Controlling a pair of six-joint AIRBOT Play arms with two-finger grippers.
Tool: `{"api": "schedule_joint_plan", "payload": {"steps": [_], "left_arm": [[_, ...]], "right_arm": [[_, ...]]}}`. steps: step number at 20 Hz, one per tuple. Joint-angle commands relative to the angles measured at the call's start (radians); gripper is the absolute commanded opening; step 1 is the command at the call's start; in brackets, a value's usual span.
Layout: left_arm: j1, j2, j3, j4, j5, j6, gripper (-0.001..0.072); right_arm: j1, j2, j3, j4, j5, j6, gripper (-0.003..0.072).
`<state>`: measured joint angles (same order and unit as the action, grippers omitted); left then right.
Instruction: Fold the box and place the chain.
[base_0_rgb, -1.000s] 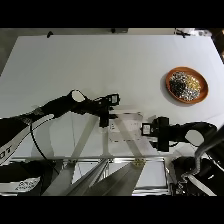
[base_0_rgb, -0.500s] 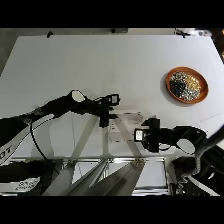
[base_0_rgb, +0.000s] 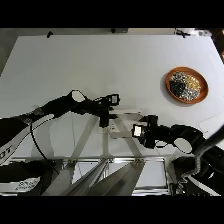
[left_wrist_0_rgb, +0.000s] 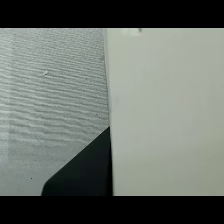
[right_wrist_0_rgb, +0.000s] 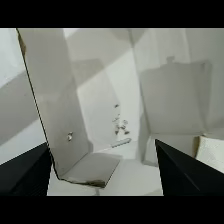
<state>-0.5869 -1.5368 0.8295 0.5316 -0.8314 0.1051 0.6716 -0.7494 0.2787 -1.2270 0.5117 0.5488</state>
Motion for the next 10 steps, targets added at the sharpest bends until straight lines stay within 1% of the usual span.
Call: {"api": "schedule_joint_plan", "payload": {"steps": [1,3,4,7,10], "left_arm": [[-0.001,-0.001,0.0,0.0,0.0,0.0,0.0012],[-0.001,-0.001,0.0,0.0,0.0,0.0,0.0012],[-0.001,-0.001,0.0,0.0,0.0,0.0,0.0012],[-0.001,-0.001,0.0,0.0,0.0,0.0,0.0012],[-0.001,-0.001,0.0,0.0,0.0,0.0,0.0012]], "right_arm": [[0.001,0.002,0.002,0.001,-0.063,-0.009,0.0718],[-0.012,0.008,0.002,0.007,-0.064,-0.022,0.0718],[-0.039,0.009,0.002,0.041,-0.068,-0.06,0.0718],[-0.125,0.011,0.004,0.201,-0.071,-0.256,0.0718],[-0.142,0.006,0.004,0.384,-0.061,-0.48,0.0718]]}}
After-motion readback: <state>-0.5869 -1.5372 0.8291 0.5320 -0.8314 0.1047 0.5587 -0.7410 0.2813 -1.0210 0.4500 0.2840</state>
